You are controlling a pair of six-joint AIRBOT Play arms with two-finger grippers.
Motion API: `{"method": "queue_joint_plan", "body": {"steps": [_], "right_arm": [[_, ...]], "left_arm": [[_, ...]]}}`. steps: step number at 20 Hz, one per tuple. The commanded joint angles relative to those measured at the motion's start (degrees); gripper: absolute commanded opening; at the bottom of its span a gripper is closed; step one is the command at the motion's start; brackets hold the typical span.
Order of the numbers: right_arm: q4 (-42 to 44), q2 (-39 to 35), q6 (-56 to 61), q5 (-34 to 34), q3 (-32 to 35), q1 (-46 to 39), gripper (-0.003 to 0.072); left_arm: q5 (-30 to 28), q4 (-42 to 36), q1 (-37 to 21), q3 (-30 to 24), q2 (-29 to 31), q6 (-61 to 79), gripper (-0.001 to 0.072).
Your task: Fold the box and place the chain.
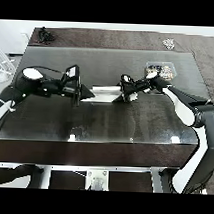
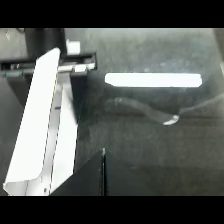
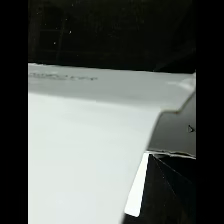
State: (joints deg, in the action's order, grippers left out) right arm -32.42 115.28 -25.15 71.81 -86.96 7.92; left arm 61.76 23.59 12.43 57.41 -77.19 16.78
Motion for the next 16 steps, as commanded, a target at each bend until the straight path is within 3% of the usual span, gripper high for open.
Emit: {"method": "queue_joint_plan", "body": {"steps": [1, 7, 13, 16], "right_arm": [[0.02, 0.04, 0.02, 0.0, 0.0, 0.0, 0.0499], [0.02, 0.04, 0.02, 0.0, 0.0, -0.02, 0.0499], [0.02, 0.04, 0.02, 0.0, 0.0, -0.02, 0.0499], [0.02, 0.04, 0.02, 0.0, 0.0, -0.02, 0.0499]], "left_arm": [[-6.12, 0.28, 3.1, -2.27, -2.21, 0.24, 0.0019], [-15.76, -6.8, 3.5, -0.52, -7.21, 8.04, 0.002], [-17.68, -7.26, 3.45, 15.19, -15.89, 7.19, 0.0021], [-18.93, -6.93, 3.45, 19.56, -20.72, 5.92, 0.002]]}}
